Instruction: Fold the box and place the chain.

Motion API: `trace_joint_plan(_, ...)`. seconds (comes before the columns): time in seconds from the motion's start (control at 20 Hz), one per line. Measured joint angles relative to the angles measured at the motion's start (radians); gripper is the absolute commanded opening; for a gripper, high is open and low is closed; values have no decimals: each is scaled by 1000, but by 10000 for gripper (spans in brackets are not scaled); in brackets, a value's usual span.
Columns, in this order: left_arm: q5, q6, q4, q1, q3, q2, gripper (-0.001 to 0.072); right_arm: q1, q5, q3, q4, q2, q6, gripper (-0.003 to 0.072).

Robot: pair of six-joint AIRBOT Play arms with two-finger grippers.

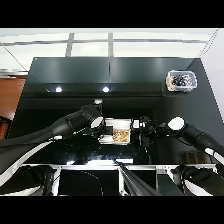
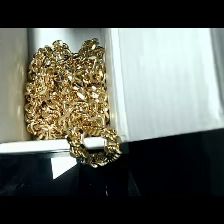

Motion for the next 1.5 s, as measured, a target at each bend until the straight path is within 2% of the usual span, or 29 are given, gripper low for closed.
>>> trace_joint_plan(0.4, 0, 0, 0, 0, 0, 0, 31, 2, 13, 0, 33, -2, -1, 351)
trace_joint_plan(0.45, 0, 0, 0, 0, 0, 0, 31, 4, 14, 0, 36, -2, -1, 309)
trace_joint_plan(0.5, 0, 0, 0, 0, 0, 0, 31, 8, 16, 0, 40, -2, -2, 174)
trace_joint_plan(0.6, 0, 0, 0, 0, 0, 0, 31, 16, 17, 0, 43, -2, -3, 125)
trace_joint_plan(0.75, -1, 0, 0, 0, 0, 0, 31, 21, 19, 0, 44, -2, -2, 102)
trace_joint_plan(0.8, -1, 0, 0, 0, 0, 0, 31, 22, 15, 0, 44, -2, -1, 20)
trace_joint_plan(1.25, 0, 0, 0, 0, 0, 0, 31, 24, -39, 0, 16, 21, 97, 19)
trace_joint_plan(1.4, 0, 0, 0, 0, 0, 0, 31, 12, -30, 13, -108, 77, 275, 19)
trace_joint_plan(1.5, 0, 0, 0, 0, 0, 0, 31, 3, 24, 42, -226, 132, 444, 19)
